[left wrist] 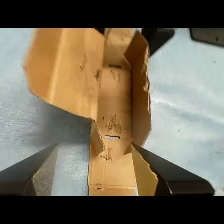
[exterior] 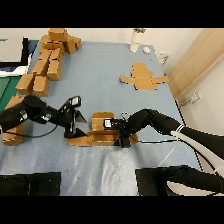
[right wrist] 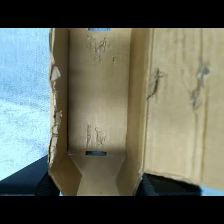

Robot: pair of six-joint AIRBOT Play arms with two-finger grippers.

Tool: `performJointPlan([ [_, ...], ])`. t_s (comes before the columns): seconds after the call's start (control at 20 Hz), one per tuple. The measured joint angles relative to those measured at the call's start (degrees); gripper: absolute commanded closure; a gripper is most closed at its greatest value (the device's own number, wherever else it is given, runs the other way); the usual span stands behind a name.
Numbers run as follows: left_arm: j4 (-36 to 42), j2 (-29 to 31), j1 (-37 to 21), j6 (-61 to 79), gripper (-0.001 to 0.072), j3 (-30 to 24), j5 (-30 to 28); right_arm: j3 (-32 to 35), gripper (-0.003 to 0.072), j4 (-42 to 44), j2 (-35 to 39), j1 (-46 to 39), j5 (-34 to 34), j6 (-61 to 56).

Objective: Fold the box.

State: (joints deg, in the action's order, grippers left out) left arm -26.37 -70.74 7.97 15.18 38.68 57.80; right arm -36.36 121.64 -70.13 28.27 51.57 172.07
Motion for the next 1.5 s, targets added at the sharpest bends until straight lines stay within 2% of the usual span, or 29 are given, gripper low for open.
performJointPlan([
  [0.15, 0.52, 0.09, 0.09, 6.6, 0.0014, -3.67, -2.38, 0.0, 0.014, 0.02, 0.0, 0.0, -0.02, 0.0],
  [0.4, 0.55, 0.09, 2.03, 10.62, 0.0017, -5.53, -3.45, 0.0, 0.014, 0.02, 0.0, 0.0, -0.02, 0.0],
  [0.5, 0.55, 0.11, 3.06, 10.82, 0.0147, -5.77, -3.58, 0.0, 0.014, 0.02, 0.0, 0.0, -0.02, 0.0],
  [0.6, 0.72, 0.11, 4.17, 9.57, 0.0147, -5.88, -3.74, 0.0, 0.014, 0.02, 0.0, 0.0, -0.02, 0.0],
  [0.7, 0.79, 0.09, 5.11, 8.13, 0.0255, -5.95, -4.28, 0.0, 0.014, 0.02, 0.0, -0.02, -0.02, 0.0],
  [0.95, 0.9, -0.02, 6.64, 6.69, 0.0261, -5.99, -5.51, 0.0, 0.014, 0.02, 0.0, 0.0, -0.02, 0.0],
  [1.0, 0.9, -0.02, 6.84, 6.64, 0.0381, -5.99, -5.92, 0.0, 0.0141, 0.02, 0.0, 0.0, -0.02, 0.0],
  [1.05, 0.9, -0.02, 7.02, 6.64, 0.0413, -5.99, -6.56, 0.0, 0.014, 0.02, 0.0, 0.0, -0.02, 0.0],
  [1.25, 0.94, -0.02, 7.61, 6.6, 0.0416, -5.99, -8.44, 0.0, 0.014, 0.02, 0.0, 0.0, -0.02, 0.0],
  [1.3, 1.01, -0.09, 7.85, 6.69, 0.0442, -5.99, -8.85, 0.0, 0.0141, 0.02, 0.0, -0.02, -0.02, 0.0],
  [1.35, 1.18, -0.11, 8.09, 6.99, 0.0498, -5.99, -9.05, 0.0, 0.0141, 0.0, 0.0, 0.0, -0.02, 0.0],
  [1.4, 1.53, -0.15, 8.37, 7.48, 0.0498, -5.99, -9.55, 0.0, 0.014, 0.0, 0.0, 0.0, -0.02, 0.0],
  [1.45, 1.84, -0.17, 8.63, 7.91, 0.0548, -5.99, -9.84, 0.0, 0.014, 0.0, 0.0, 0.0, -0.02, 0.0],
  [1.5, 2.47, -0.2, 8.96, 8.37, 0.0556, -5.99, -10.21, 0.0, 0.0141, 0.02, 0.0, -0.02, -0.02, 0.0],
])
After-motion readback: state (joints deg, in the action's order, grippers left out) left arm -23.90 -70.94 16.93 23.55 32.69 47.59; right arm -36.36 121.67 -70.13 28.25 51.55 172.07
